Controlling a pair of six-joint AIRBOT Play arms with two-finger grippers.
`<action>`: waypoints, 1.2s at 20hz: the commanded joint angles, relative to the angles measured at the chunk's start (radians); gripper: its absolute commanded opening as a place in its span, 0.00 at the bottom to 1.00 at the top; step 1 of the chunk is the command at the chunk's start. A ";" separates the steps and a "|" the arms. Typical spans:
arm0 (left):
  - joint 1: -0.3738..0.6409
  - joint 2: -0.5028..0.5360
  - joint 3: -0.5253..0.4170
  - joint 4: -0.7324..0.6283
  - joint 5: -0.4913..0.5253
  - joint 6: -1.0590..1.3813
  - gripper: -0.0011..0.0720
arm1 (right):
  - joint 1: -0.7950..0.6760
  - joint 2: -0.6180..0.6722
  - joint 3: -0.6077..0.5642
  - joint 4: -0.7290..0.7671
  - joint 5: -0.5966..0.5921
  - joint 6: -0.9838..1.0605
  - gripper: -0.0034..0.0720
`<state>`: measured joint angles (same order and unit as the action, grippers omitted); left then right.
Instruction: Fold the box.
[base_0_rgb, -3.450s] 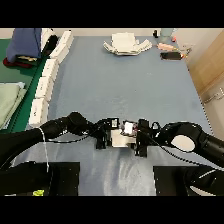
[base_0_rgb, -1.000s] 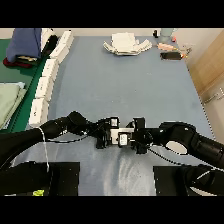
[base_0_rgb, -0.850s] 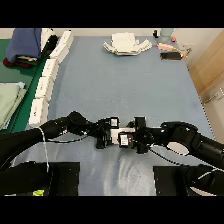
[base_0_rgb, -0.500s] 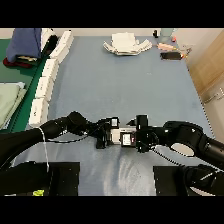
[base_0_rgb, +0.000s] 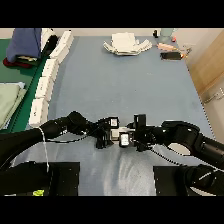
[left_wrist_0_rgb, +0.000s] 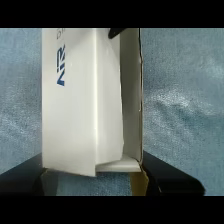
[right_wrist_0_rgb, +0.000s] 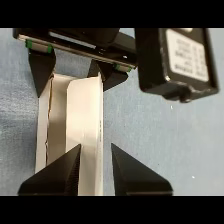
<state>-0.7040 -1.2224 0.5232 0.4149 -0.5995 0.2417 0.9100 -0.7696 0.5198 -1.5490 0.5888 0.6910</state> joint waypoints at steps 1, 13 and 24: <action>0.000 0.000 0.000 0.000 -0.002 0.001 0.67 | 0.000 -0.009 0.000 0.003 0.012 0.000 0.41; 0.000 0.000 0.000 0.000 -0.002 0.001 0.67 | 0.002 -0.010 -0.002 0.081 0.091 -0.002 0.40; 0.000 0.000 0.000 0.000 -0.002 0.001 0.67 | 0.002 -0.023 -0.002 0.196 0.127 -0.012 0.40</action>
<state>-0.7044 -1.2224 0.5228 0.4168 -0.6048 0.2443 0.9112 -0.7837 0.5179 -1.3888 0.7006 0.6800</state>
